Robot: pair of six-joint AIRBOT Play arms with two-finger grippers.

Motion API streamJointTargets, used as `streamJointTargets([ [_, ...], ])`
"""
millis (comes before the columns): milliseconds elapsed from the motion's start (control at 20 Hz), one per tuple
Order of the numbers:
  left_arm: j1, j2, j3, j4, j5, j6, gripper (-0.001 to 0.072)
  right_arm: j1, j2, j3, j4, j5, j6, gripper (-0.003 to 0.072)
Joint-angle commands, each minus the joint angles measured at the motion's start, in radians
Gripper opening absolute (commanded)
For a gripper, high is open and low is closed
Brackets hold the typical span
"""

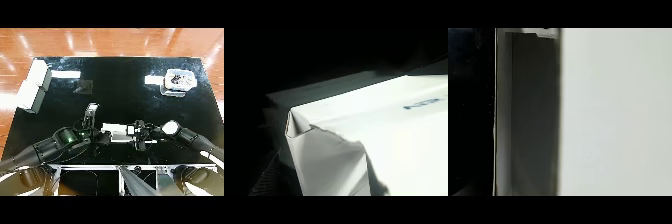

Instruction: Fold the box and place the chain.

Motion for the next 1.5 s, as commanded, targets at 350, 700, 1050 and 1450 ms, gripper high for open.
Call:
streamJointTargets([
  [350,-0.048,-0.147,0.181,0.027,0.181,-0.043,0.0588,-0.001,0.0,0.001,-0.002,0.0,0.0,0.0544],
  [700,-0.048,-0.164,0.202,0.026,0.276,-0.101,0.0587,-0.001,0.0,0.001,-0.002,0.0,0.001,0.0544],
  [1050,-0.047,-0.264,0.325,0.039,0.371,-0.121,0.054,-0.001,0.0,0.001,-0.002,0.0,0.001,0.0544],
  [1450,-0.047,-0.296,0.362,0.056,0.419,-0.121,0.0386,-0.001,0.0,0.001,-0.002,0.0,0.002,0.0544],
])
